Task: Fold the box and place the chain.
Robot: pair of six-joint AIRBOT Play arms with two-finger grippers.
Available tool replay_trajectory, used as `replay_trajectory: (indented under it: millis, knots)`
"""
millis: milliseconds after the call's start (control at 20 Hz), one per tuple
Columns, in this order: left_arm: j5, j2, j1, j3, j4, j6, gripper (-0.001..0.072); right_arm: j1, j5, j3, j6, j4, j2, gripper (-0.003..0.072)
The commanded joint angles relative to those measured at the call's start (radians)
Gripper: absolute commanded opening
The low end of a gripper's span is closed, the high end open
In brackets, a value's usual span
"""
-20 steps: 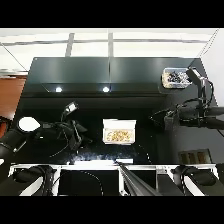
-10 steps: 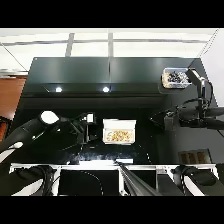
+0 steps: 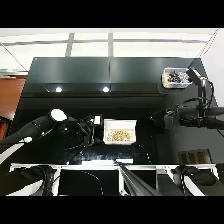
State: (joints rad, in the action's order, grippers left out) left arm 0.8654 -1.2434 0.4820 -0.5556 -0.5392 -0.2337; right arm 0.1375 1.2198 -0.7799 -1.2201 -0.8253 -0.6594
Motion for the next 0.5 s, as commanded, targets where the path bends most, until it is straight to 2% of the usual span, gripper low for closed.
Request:
replay_trajectory:
  millis: [0, 450]
  knots:
    - [0.001, -0.005, 0.013, 0.001, 0.019, -0.002, 0.0704, 0.0, -0.005, -0.001, 0.0, 0.0, 0.0, 0.0438]
    - [0.007, 0.008, 0.014, 0.014, -0.063, 0.137, 0.0706, 0.0, -0.006, -0.001, 0.0, 0.0, 0.0, 0.0438]
